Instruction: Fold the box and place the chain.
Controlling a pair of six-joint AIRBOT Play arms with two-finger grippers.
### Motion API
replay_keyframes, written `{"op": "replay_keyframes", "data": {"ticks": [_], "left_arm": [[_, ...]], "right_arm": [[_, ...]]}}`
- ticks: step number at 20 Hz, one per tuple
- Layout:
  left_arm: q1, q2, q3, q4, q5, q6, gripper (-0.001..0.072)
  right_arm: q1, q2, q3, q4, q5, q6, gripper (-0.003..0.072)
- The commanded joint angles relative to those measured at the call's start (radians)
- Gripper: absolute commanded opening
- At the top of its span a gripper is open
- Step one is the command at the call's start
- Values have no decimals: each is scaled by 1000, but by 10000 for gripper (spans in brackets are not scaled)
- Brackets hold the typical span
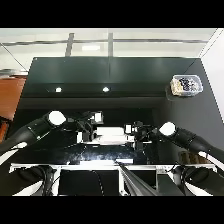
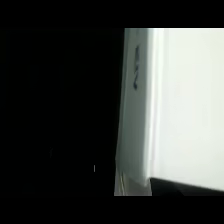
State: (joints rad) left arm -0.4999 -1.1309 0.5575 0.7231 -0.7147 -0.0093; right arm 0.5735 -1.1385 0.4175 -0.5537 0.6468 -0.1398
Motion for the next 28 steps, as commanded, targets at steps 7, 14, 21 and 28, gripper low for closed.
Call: {"op": "replay_keyframes", "data": {"ticks": [7, 14, 21, 28], "left_arm": [[160, 261, 1, 180, -236, -477, 638], [97, 270, -43, -113, -226, -617, 29], [-10, 157, -51, -185, 157, -595, 30], [-10, 11, -51, -182, 128, -594, 29]], "right_arm": [[1, -1, 0, 0, 0, 0, 333], [1, -1, 0, 0, 0, 0, 333], [1, -1, 0, 0, 0, 0, 333], [1, -1, 0, 0, 0, 0, 333]]}}
